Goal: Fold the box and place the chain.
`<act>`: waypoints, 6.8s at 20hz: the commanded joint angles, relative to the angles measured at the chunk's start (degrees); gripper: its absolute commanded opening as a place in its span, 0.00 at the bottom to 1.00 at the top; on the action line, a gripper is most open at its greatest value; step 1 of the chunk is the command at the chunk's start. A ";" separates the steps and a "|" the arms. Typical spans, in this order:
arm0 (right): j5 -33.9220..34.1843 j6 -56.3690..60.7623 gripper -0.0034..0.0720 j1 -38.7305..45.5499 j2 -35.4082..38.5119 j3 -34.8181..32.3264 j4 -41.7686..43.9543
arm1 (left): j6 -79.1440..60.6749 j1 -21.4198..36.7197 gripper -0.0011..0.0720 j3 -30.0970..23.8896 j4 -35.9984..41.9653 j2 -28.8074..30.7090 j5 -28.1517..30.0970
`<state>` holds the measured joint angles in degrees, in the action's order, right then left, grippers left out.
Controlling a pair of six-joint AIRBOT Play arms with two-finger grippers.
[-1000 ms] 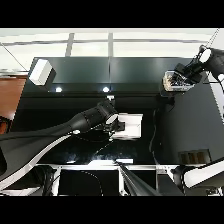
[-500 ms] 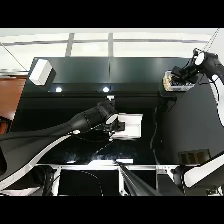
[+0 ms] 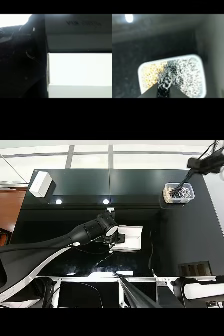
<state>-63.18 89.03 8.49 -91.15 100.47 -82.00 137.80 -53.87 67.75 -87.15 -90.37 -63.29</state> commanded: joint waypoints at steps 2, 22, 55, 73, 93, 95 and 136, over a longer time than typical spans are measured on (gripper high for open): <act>-0.76 -5.60 0.05 -0.07 13.38 0.35 2.93 | -0.02 0.04 0.05 0.00 0.00 0.00 0.02; -22.32 -24.22 0.05 -0.17 48.76 -31.04 43.65 | -0.02 0.04 0.05 0.00 0.02 0.00 0.04; -5.70 -25.62 0.05 -12.55 48.72 -32.68 67.19 | -0.02 0.04 0.05 0.00 0.02 0.00 0.04; -2.99 -14.40 0.05 -23.63 48.35 -39.10 48.61 | -0.02 0.04 0.05 0.00 0.02 0.00 0.00; 7.74 -13.94 0.05 -24.33 46.73 -71.87 47.34 | -0.02 0.04 0.05 0.00 0.02 0.00 0.00; 9.16 -14.03 0.06 -25.16 45.22 -72.43 46.69 | -0.02 0.04 0.05 0.00 0.02 0.00 0.00; 27.43 -96.65 0.73 -23.98 31.10 -79.47 43.91 | -0.02 0.04 0.05 -0.02 0.31 0.00 -0.42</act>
<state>-37.12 -7.09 -15.22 -59.59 20.99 -38.50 137.78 -53.87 67.75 -86.89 -90.37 -63.68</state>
